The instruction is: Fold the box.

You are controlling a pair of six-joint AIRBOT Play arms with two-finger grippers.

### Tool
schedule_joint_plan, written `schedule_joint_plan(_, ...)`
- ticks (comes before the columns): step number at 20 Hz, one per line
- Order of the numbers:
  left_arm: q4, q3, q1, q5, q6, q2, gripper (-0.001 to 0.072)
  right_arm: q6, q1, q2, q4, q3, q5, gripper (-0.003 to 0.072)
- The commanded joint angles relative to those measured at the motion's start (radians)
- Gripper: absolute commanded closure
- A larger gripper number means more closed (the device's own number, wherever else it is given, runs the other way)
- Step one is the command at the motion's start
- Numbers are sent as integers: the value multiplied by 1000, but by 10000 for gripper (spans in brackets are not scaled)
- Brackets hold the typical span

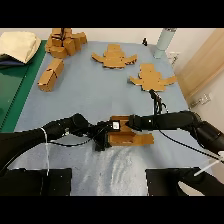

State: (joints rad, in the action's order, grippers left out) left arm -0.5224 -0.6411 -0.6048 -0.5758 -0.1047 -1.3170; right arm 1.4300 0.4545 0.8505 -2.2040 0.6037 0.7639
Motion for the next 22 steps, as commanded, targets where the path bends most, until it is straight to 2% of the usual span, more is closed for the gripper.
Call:
schedule_joint_plan(1, -2, 0, 0, -2, 0, -1, 184, 111, -7, 129, 30, 59, -26, 684)
schedule_joint_plan(5, -2, 0, 0, -2, 0, -1, 185, 189, -6, 301, 105, 61, 9, 684)
schedule_joint_plan(9, -2, 0, 0, -2, 0, -1, 185, 266, -5, 314, 114, 74, 26, 684)
schedule_joint_plan(13, -2, 0, 0, -2, 0, -1, 185, 284, -3, 240, 184, 96, 45, 684)
schedule_joint_plan(17, -2, 0, 0, -2, 0, -1, 185, 283, -3, 105, 272, 96, 69, 684)
schedule_joint_plan(22, -2, 0, 0, -2, 0, -1, 185, 285, -4, -102, 325, 95, 217, 684)
